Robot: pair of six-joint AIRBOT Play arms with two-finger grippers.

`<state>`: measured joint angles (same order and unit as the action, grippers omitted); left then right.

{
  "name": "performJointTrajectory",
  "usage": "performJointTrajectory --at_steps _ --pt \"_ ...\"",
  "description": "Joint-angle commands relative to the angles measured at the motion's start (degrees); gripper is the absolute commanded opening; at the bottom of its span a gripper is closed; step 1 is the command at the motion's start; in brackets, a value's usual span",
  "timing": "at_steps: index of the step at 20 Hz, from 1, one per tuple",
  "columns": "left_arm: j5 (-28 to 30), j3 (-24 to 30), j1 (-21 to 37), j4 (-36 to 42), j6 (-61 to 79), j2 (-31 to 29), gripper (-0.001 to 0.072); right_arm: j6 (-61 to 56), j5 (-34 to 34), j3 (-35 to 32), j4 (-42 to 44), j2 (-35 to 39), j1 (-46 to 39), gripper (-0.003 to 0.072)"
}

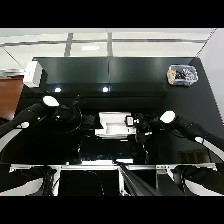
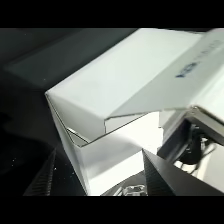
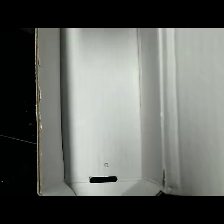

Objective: Fold the box and place the chain.

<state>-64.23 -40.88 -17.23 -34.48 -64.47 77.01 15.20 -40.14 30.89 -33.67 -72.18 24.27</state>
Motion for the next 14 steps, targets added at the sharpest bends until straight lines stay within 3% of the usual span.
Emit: performJointTrajectory --at_steps 1,7,9,14 --pt "2.2 -2.5 -3.3 -4.9 -7.1 0.0 0.0599 0.0 0.0 0.0 0.0 0.0 0.0 0.0319" --pt "5.0 -6.8 -10.1 -15.1 -21.3 0.0 0.0594 0.0 0.0 0.0 0.0 0.0 0.0 0.0319" --pt "4.5 -8.6 -11.7 -18.2 -24.6 0.0 0.0444 0.0 0.0 0.0 0.0 0.0 0.0 0.0319" --pt "3.2 -10.9 -12.4 -19.3 -28.6 0.0 0.0443 0.0 0.0 0.0 0.0 0.0 0.0 0.032"
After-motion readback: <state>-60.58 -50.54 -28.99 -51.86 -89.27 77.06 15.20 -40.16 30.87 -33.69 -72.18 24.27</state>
